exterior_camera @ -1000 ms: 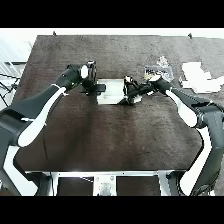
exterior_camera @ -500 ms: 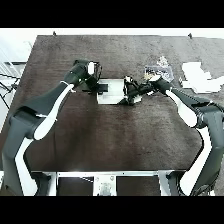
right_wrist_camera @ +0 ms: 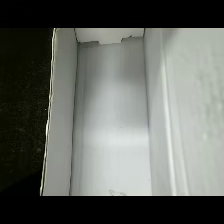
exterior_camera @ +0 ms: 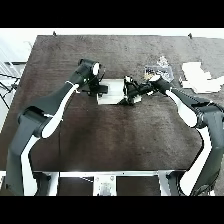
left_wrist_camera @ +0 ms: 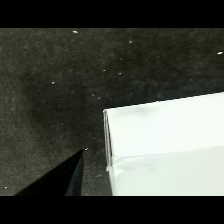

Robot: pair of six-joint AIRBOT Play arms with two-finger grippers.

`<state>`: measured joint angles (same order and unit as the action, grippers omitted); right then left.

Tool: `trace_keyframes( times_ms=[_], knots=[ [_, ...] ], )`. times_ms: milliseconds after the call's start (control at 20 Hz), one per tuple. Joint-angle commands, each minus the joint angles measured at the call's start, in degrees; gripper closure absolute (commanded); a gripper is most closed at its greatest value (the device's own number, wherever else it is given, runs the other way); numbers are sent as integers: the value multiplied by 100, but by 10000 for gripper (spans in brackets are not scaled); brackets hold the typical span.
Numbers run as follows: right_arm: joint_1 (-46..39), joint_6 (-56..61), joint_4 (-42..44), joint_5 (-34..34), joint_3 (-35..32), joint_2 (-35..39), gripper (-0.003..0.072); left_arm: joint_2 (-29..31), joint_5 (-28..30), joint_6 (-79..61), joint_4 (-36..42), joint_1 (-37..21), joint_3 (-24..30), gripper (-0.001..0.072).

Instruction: Fold the box and place the chain.

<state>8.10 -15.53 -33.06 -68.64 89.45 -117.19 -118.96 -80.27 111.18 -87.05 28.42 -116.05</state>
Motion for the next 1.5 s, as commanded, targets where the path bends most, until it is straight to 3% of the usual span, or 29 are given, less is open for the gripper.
trace_keyframes(
  times_ms=[0,350,400,450,500,700,750,1000,1050,1100,1150,1300,1350,1400,1450],
  knots=[
    [0,2,-2,0,2,-2,114,-22,-66,98,-151,0,-31,387],
    [0,2,-2,0,2,-2,113,-33,26,140,-146,42,-28,391],
    [0,2,-2,0,2,-2,114,-35,24,136,-105,39,-28,446],
    [0,2,-2,0,2,-2,113,-35,35,122,15,39,-31,608],
    [0,2,-2,0,2,-2,114,-35,35,79,98,39,-31,643],
    [0,2,-2,0,2,-2,114,-35,33,85,107,39,-17,645],
    [0,2,-2,0,2,-2,114,-35,31,85,109,42,-17,694],
    [0,2,-2,0,2,-2,114,-118,-7,90,199,39,-20,693],
    [0,2,-2,0,2,-2,114,-111,31,83,201,39,-20,671],
    [0,2,-2,0,2,-2,114,-111,24,83,195,39,-20,512],
    [0,2,0,0,2,-2,114,-111,11,85,195,35,-20,434],
    [0,2,-2,0,2,-2,114,-50,-105,-79,197,28,-22,406],
    [0,2,-2,0,2,-2,114,-7,-142,-160,195,28,-61,356],
    [0,2,0,0,2,-2,114,72,-173,-216,136,28,-59,261],
    [0,2,-2,0,2,-2,114,149,-212,-221,79,28,-61,222]
  ],
)
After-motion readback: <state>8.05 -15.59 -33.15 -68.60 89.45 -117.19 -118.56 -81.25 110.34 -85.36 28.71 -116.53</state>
